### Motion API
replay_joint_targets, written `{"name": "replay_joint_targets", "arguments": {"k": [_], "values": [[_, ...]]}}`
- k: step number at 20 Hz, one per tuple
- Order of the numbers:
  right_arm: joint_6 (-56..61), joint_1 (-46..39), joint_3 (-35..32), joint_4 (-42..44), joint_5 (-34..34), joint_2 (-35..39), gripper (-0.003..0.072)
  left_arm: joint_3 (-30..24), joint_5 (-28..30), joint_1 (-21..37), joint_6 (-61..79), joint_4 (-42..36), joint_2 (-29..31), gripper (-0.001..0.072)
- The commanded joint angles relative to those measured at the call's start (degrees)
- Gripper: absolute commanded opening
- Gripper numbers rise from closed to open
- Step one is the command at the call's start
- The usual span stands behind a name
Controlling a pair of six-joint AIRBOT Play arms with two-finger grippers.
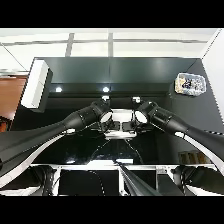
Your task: Fold the box and place the chain.
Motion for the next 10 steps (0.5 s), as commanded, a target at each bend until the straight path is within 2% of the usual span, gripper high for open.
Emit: {"name": "replay_joint_targets", "arguments": {"k": [1, 3, 4, 6, 10], "values": [[0.98, 0.04, 0.02, 0.44, -0.42, -0.42, 0.0234, -0.02, -0.04, 0.04, 0.00, 0.00, -0.02, 0.0028], [1.70, 0.04, 0.02, 0.44, -1.07, -0.42, 0.0205, -0.02, -0.02, 0.04, 0.00, 0.00, -0.02, 0.0028], [1.68, 0.04, 0.02, 0.42, -1.38, -0.42, 0.0079, -0.02, -0.04, 0.04, 0.00, 0.00, -0.02, 0.0027], [1.84, 0.04, 0.02, 0.87, -1.84, -0.52, 0.0013, -0.02, -0.04, 0.04, 0.00, 0.00, -0.02, 0.0028], [2.05, 0.04, 0.04, 2.10, -1.70, -0.57, 0.0028, -0.02, -0.04, 0.04, 0.00, 0.00, -0.04, 0.0028]]}}
